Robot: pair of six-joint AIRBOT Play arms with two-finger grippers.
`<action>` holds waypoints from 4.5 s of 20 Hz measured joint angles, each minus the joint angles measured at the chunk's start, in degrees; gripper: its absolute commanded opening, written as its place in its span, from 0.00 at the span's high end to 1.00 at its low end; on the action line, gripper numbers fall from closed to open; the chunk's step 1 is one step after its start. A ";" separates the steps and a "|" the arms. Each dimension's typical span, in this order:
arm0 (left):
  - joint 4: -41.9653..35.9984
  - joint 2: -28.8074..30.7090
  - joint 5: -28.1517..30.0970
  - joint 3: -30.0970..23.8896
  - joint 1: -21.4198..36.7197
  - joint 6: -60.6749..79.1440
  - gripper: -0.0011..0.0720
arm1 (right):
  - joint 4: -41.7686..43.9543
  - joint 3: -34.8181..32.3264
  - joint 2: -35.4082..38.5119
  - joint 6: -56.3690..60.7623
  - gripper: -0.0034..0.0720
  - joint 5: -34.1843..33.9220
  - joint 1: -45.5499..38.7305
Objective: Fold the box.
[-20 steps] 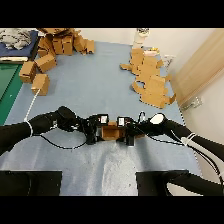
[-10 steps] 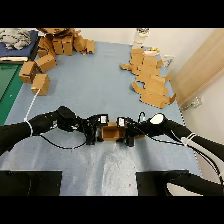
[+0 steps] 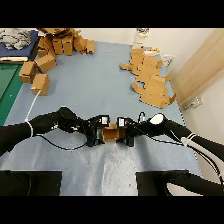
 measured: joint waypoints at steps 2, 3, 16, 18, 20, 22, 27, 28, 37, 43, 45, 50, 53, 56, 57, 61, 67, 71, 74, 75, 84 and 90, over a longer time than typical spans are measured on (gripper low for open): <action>0.59 0.00 2.21 0.00 -1.31 -1.01 0.00 | 0.02 0.00 0.00 0.00 0.15 -0.07 0.00; 0.96 -0.02 3.30 0.00 -1.99 -1.51 0.00 | 0.04 0.00 0.00 0.00 0.15 -0.04 0.00; 5.68 0.46 9.03 0.02 -4.17 -9.88 0.15 | 0.13 0.02 0.00 0.00 0.15 -0.37 -0.02; 6.71 0.55 9.05 0.00 -4.17 -10.67 0.15 | 0.11 0.02 0.00 0.02 0.15 -0.33 -0.02; 7.06 0.61 9.07 0.00 -4.17 -11.21 0.15 | 0.09 0.02 0.00 0.02 0.15 -0.28 -0.02; 7.26 0.61 9.11 0.00 -4.17 -11.45 0.15 | 0.07 0.02 0.00 0.00 0.15 -0.22 -0.02; 7.52 0.61 9.16 0.00 -4.17 -11.76 0.15 | 0.04 0.02 0.00 0.00 0.15 -0.15 -0.02; 7.52 0.61 9.18 0.00 -4.17 -11.76 0.15 | 0.07 0.02 0.00 0.00 0.15 -0.15 -0.04; 7.21 0.61 9.20 0.07 -4.24 -11.78 0.15 | 0.04 0.02 0.00 0.00 0.15 -0.11 -0.04; 7.08 0.61 9.11 0.07 -4.24 -11.78 0.15 | 0.07 0.02 0.00 -0.02 0.00 -0.15 -0.04; 7.08 0.61 9.07 0.07 -4.24 -11.80 0.15 | 0.17 0.04 0.00 0.02 0.00 -0.15 -0.09; 7.08 0.61 9.20 0.09 -4.24 -11.80 0.15 | -0.87 1.42 1.31 0.96 0.00 1.84 -0.09; 7.08 0.61 9.09 0.09 -4.24 -11.80 0.15 | -5.57 1.88 2.84 3.23 0.00 3.10 -0.11; 7.08 0.61 9.09 0.11 -4.24 -11.80 0.15 | -10.71 1.99 3.85 6.25 0.00 5.09 -0.13; 7.08 0.61 9.09 0.11 -4.24 -11.80 0.15 | -12.04 2.01 4.00 7.19 0.00 5.44 -0.15; 7.08 0.61 9.09 0.11 -4.24 -11.80 0.15 | -15.39 2.10 4.87 9.57 0.00 6.19 -0.94; 7.08 0.61 9.09 0.11 -4.24 -11.80 0.15 | -16.72 2.10 5.99 11.26 0.00 6.45 -3.02; 7.08 0.61 9.09 0.11 -4.24 -11.80 0.15 | -16.52 2.10 6.14 11.47 0.00 5.73 -3.32; 7.08 0.61 9.07 0.11 -4.24 -11.80 0.15 | -16.52 2.10 6.14 11.56 0.00 5.46 -3.37; 7.08 0.61 9.07 0.09 -4.24 -11.80 0.15 | -16.48 2.10 6.14 11.58 0.00 5.44 -3.37; 7.10 0.61 9.05 0.11 -4.24 -11.80 0.15 | -14.03 2.10 6.14 11.58 0.00 5.27 -3.30; 7.10 0.61 9.55 0.11 -4.31 -11.80 0.15 | -12.98 2.10 5.95 11.58 0.00 5.38 -3.28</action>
